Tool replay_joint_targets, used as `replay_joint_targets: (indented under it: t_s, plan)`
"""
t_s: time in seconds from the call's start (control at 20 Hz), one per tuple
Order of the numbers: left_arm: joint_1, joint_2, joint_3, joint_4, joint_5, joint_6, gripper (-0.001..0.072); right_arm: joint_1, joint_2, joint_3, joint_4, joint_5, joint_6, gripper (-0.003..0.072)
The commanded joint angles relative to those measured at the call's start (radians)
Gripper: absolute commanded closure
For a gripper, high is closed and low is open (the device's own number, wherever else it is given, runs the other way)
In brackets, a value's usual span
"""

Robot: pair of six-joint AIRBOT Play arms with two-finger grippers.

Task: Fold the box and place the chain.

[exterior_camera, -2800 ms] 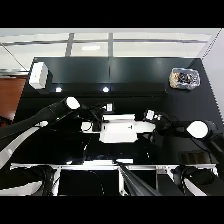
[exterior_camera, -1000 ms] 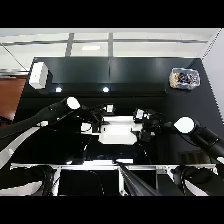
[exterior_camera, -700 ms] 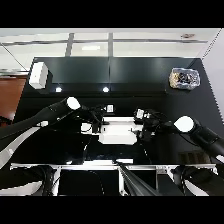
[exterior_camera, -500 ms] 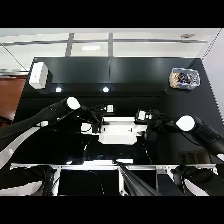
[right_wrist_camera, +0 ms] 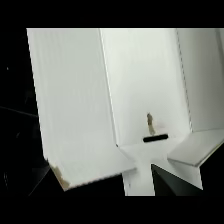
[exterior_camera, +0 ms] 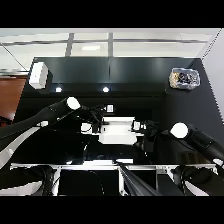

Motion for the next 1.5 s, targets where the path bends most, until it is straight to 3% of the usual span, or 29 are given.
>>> replay_joint_targets:
  t_s: [0.0,0.2,0.4,0.7,1.0,1.2,1.45]
  plan:
    - [0.001,0.0,0.001,0.0,0.003,0.0,0.068,0.044,-0.001,-0.016,0.11,-0.146,0.085,-0.0023]
    - [0.001,0.0,0.001,0.0,0.0,0.0,0.068,0.044,0.018,0.005,0.117,-0.14,0.085,-0.0022]
    - [0.001,0.0,0.001,0.0,-0.002,0.0,0.068,0.043,0.043,0.047,0.074,-0.209,0.074,-0.0022]
    - [0.001,0.0,0.001,0.0,-0.004,0.0,0.068,0.041,0.043,0.049,-0.101,-0.202,0.024,-0.0023]
    - [0.001,0.0,0.001,0.0,-0.005,0.0,0.068,0.018,0.023,0.049,-0.014,-0.156,-0.023,-0.0023]
    - [0.001,0.0,0.001,0.0,-0.005,0.0,0.068,-0.075,-0.021,0.051,0.198,-0.005,-0.324,-0.0022]
    - [0.0,0.0,0.001,-0.001,0.0,0.0,0.068,-0.122,-0.089,0.051,0.322,-0.022,-0.533,-0.0022]
